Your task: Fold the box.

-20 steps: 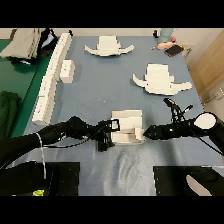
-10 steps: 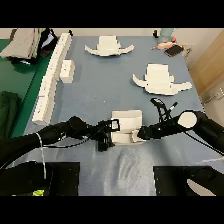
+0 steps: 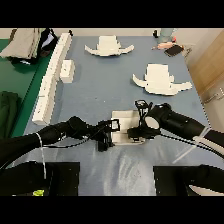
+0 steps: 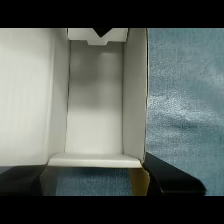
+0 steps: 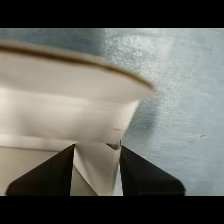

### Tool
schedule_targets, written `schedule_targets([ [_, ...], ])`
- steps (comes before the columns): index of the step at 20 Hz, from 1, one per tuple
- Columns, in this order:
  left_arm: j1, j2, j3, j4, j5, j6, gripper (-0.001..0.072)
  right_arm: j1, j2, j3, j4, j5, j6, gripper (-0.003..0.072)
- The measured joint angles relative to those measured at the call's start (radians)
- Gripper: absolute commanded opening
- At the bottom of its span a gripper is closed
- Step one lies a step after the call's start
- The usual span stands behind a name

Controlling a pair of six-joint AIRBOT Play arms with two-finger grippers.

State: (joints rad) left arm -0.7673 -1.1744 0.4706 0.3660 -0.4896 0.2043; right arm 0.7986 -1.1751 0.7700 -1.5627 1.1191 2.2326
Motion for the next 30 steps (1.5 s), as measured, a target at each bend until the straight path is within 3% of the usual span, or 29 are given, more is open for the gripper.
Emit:
schedule_targets([
  [4, 0.000, 0.000, 0.000, 0.000, 0.000, 0.000, 0.0596, 0.041, -0.075, 0.051, -0.068, 0.044, 0.138, 0.0250],
  [6, 0.000, 0.000, 0.000, 0.000, 0.000, 0.000, 0.0597, 0.048, -0.090, 0.061, -0.101, 0.071, 0.184, 0.0051],
  [7, 0.000, 0.000, 0.000, 0.002, 0.001, 0.000, 0.0597, 0.050, -0.094, 0.064, -0.110, 0.082, 0.198, 0.0002],
  [12, 0.000, 0.000, 0.000, 0.001, 0.001, 0.000, 0.0596, 0.056, -0.104, 0.071, -0.126, 0.106, 0.228, 0.0001],
  [13, 0.000, 0.000, 0.000, 0.001, 0.001, 0.000, 0.0596, 0.056, -0.105, 0.071, -0.125, 0.108, 0.228, 0.0060],
  [14, 0.000, 0.000, 0.000, 0.000, 0.000, 0.000, 0.0596, 0.056, -0.105, 0.071, -0.124, 0.112, 0.228, 0.0325],
  [15, 0.000, 0.000, 0.000, -0.002, -0.002, 0.000, 0.0596, 0.056, -0.105, 0.071, -0.124, 0.124, 0.227, 0.0521],
  [22, 0.000, 0.000, 0.000, 0.000, -0.001, 0.000, 0.0596, 0.056, -0.024, 0.077, -0.064, 0.171, 0.162, 0.0518],
  [23, 0.000, 0.000, 0.000, 0.000, -0.001, 0.000, 0.0596, 0.056, 0.001, 0.080, -0.064, 0.188, 0.156, 0.0425],
  [24, 0.000, 0.000, 0.000, 0.000, -0.001, 0.000, 0.0596, 0.055, 0.027, 0.086, -0.068, 0.203, 0.148, 0.0161],
  [25, 0.000, 0.000, 0.000, 0.000, -0.001, 0.000, 0.0597, 0.051, 0.060, 0.094, -0.076, 0.220, 0.138, 0.0001],
  [30, 0.000, 0.000, 0.000, 0.000, 0.000, 0.000, 0.0597, -0.105, 0.192, 0.116, -0.087, 0.276, -0.001, 0.0000],
])
